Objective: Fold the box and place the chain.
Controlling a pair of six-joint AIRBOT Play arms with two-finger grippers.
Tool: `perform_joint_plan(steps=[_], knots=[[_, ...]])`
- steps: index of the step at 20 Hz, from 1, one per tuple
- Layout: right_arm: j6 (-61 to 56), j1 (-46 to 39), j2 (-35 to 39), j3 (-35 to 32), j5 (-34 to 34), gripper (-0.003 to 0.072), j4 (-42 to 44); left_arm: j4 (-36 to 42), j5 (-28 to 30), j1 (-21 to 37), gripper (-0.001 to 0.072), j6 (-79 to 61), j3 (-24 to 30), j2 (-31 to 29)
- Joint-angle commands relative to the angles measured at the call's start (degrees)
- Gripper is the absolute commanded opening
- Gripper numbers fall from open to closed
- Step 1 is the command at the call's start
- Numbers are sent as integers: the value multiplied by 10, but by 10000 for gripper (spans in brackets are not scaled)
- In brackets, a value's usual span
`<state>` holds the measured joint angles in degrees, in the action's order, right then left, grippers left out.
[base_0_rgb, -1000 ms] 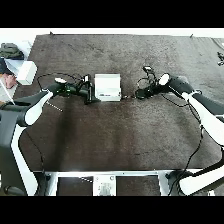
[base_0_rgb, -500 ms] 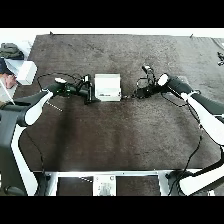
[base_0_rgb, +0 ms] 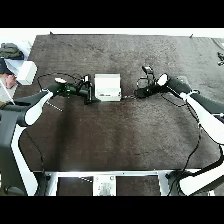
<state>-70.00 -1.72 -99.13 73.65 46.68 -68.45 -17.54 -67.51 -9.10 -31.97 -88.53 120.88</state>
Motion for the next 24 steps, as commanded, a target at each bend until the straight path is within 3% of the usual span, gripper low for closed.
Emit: perform_joint_plan(steps=[1,6,10,15,20,21,22,24], knots=[[-1,0,32,0,20,-18,-1,0,0,0,235,0,0,0],[0,24,137,1,26,-19,48,0,0,0,235,0,0,0],[0,80,215,13,-24,-19,92,0,0,0,234,0,0,0],[7,150,218,90,-70,-20,91,0,0,0,234,0,0,0],[4,175,181,103,-74,-17,91,0,0,0,234,0,0,0],[3,174,172,102,-68,104,83,0,0,0,234,0,0,0],[3,172,164,102,-56,319,71,0,0,0,234,0,0,0],[-9,160,158,91,-27,354,45,0,0,0,235,0,0,0]])
